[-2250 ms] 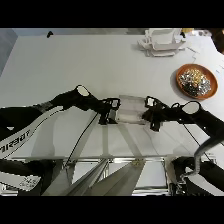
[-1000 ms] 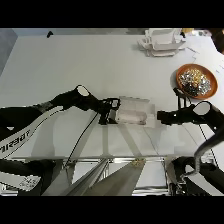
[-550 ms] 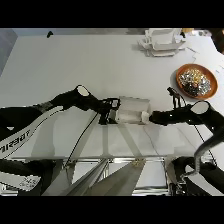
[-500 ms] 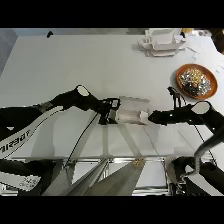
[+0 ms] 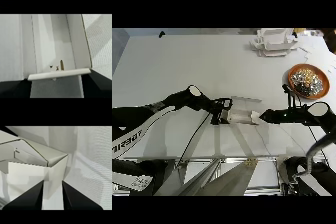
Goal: Fold the box and place the chain.
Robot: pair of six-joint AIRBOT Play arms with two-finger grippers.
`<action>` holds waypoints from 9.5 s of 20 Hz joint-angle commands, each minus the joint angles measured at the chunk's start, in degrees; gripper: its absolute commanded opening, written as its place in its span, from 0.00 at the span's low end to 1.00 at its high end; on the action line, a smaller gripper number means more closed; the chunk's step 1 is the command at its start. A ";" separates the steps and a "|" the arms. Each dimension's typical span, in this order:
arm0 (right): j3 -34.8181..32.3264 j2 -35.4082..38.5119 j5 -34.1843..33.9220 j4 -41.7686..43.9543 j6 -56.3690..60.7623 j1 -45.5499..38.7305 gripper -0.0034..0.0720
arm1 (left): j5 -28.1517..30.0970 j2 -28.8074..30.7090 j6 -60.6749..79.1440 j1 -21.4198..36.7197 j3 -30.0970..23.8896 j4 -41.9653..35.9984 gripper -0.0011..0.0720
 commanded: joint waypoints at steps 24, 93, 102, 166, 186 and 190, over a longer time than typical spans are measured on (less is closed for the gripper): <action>20.52 -19.10 4.57 -39.74 66.47 31.71 0.60 | 0.00 0.00 0.00 0.04 0.04 0.00 0.03; 44.76 -13.16 7.85 -49.57 17.92 -13.03 0.57 | 0.00 0.00 0.00 0.04 0.07 0.00 0.03; 44.76 -31.21 -1.20 -46.97 18.10 -18.75 0.41 | 0.00 0.00 0.00 0.04 0.04 0.00 0.03; 42.82 18.36 27.69 -17.86 9.84 -2.95 0.06 | 0.00 0.00 0.00 0.04 0.07 0.00 0.03; 16.63 12.72 1.11 -15.76 11.58 20.65 0.06 | 0.02 0.00 0.00 0.04 0.04 -0.02 0.03; 14.47 6.58 -2.86 -16.90 11.56 23.12 0.06 | 0.00 0.00 0.00 0.04 0.04 0.00 0.03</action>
